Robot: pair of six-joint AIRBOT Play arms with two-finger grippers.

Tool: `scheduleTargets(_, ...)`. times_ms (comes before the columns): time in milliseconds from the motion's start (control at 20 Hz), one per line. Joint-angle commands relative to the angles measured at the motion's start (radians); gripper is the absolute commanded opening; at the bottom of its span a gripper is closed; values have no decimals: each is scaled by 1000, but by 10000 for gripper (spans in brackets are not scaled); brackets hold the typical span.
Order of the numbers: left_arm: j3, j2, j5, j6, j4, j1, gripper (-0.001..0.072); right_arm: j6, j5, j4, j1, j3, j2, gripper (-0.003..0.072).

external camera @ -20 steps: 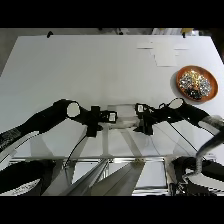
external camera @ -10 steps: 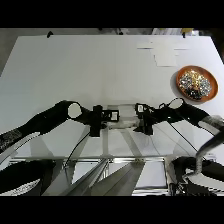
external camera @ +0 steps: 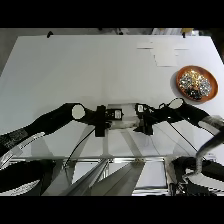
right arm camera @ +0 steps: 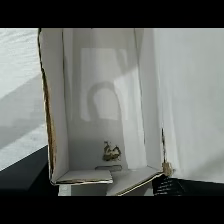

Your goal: Fold the box and place the chain.

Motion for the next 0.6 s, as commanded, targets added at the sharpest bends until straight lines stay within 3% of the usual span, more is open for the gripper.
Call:
scheduleTargets(0, 0, -4, 41, -1, -33, -13, 158, 0, 0, 0, 0, 1, 1, 400)
scheduleTargets(50, 0, -5, 38, 0, -34, -13, 199, 0, 0, 0, 0, 1, 1, 400)
scheduleTargets(100, 0, -5, 38, 0, -33, -13, 308, 0, 0, 0, 0, 1, 1, 400)
scheduleTargets(150, 0, -5, 37, 0, -33, -13, 342, 0, 0, 0, 0, 1, 1, 400)
scheduleTargets(450, 0, -5, 6, -1, -33, -13, 350, 0, 0, 0, 0, 1, 1, 400)
scheduleTargets(550, 0, -2, -1, -5, -32, -13, 265, 0, 0, 0, 0, 1, 1, 400)
